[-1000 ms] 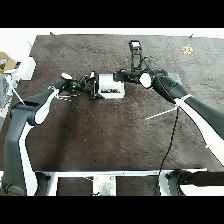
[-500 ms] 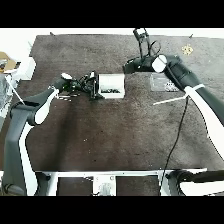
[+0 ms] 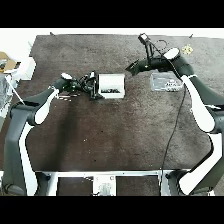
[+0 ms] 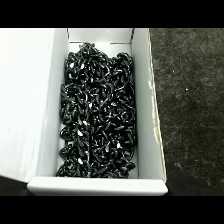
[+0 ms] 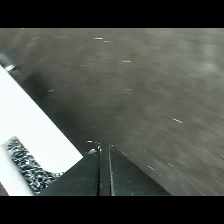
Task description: Fold the box and place the chain.
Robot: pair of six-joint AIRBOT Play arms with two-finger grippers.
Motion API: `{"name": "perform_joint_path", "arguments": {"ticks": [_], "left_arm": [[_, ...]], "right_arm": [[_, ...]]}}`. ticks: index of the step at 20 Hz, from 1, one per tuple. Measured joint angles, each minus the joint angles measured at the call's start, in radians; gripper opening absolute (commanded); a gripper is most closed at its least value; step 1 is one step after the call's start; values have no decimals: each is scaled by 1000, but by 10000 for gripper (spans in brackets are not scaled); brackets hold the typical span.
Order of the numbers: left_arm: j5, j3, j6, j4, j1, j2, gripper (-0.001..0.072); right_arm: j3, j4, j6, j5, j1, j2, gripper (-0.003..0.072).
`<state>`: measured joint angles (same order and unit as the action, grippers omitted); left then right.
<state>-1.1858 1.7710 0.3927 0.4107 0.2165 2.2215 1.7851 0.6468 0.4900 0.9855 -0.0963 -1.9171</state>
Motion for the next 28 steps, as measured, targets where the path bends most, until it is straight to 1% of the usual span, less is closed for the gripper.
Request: {"name": "perform_joint_path", "arguments": {"ticks": [1,2,7,9,11,14,17,18,19,25,28], "left_arm": [[0,0,0,0,0,0,275],[0,0,0,0,0,0,275],[0,0,0,0,0,0,275],[0,0,0,0,0,0,276],[0,0,0,0,0,0,275],[0,0,0,0,0,0,276],[0,0,0,0,0,0,276],[0,0,0,0,0,0,275],[0,0,0,0,0,0,276],[0,0,0,0,0,0,275],[0,0,0,0,0,0,276]], "right_arm": [[4,-45,-55,19,4,-19,14],[8,-88,-112,40,8,-35,4],[10,-187,-305,188,11,-55,3],[-16,-198,-347,232,9,-36,3],[-64,-203,-389,247,2,-10,3],[-171,-203,-478,203,-14,35,4],[-239,-212,-562,137,-31,56,5],[-251,-220,-590,121,-38,60,62],[-260,-225,-618,108,-44,64,93],[-278,-277,-754,74,-69,106,88],[-281,-303,-787,-6,-72,108,90]]}}
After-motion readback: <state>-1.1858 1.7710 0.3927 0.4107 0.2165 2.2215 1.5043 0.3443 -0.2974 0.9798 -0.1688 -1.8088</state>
